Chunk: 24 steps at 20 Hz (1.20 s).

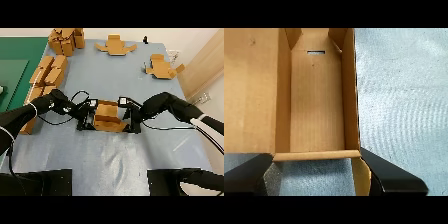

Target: Fold the box.

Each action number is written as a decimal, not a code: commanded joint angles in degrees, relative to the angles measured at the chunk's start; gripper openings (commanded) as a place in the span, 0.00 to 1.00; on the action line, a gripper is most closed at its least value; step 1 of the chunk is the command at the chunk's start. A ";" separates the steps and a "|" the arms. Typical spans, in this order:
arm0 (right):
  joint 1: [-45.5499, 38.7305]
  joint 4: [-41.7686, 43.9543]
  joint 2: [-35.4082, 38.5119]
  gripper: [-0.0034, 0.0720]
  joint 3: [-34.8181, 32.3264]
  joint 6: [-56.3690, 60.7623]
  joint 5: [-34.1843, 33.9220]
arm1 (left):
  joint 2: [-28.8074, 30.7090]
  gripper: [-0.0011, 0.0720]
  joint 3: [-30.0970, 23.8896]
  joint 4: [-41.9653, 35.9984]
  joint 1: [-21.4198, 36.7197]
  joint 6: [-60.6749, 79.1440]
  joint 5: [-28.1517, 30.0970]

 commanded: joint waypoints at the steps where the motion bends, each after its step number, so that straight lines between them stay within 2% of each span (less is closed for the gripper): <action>1: -0.72 3.76 5.95 0.98 0.09 5.55 -2.69 | 0.00 0.16 0.04 0.37 0.02 -0.31 0.04; 2: -0.63 8.00 7.52 0.80 0.20 5.62 0.04 | 0.00 0.16 0.04 0.37 0.02 -0.28 0.15; 3: -0.09 12.98 8.61 0.32 0.68 5.60 5.27 | 0.00 0.16 0.04 0.37 0.02 -0.28 0.20; 4: 0.61 16.11 8.46 0.05 1.97 5.75 10.56 | 0.00 0.16 0.04 0.37 0.02 -0.28 0.20; 6: 2.71 16.24 4.42 0.05 6.75 9.27 15.15 | 0.00 0.16 0.04 0.37 0.02 -0.28 0.20; 10: 3.15 13.29 -12.37 0.05 20.63 15.78 7.26 | 0.00 0.16 0.04 0.37 0.02 -0.28 0.50; 13: 1.90 11.08 -22.32 0.05 28.11 21.11 -3.32 | 0.00 0.16 0.04 0.37 0.04 -0.28 0.55; 15: 0.87 10.54 -26.62 0.05 29.92 22.12 -7.76 | 0.00 0.16 0.04 0.37 0.04 -0.28 0.59; 19: 0.04 7.67 -30.32 0.05 30.03 25.31 -7.28 | 0.00 0.16 0.04 0.37 0.04 -0.28 0.66; 23: -1.40 8.46 -34.38 0.05 30.05 25.33 -16.83 | 0.00 0.16 0.04 0.37 0.04 -0.26 0.74; 24: -1.44 8.37 -34.86 0.05 30.03 25.31 -16.96 | 0.00 0.16 0.04 0.37 0.04 -0.26 0.79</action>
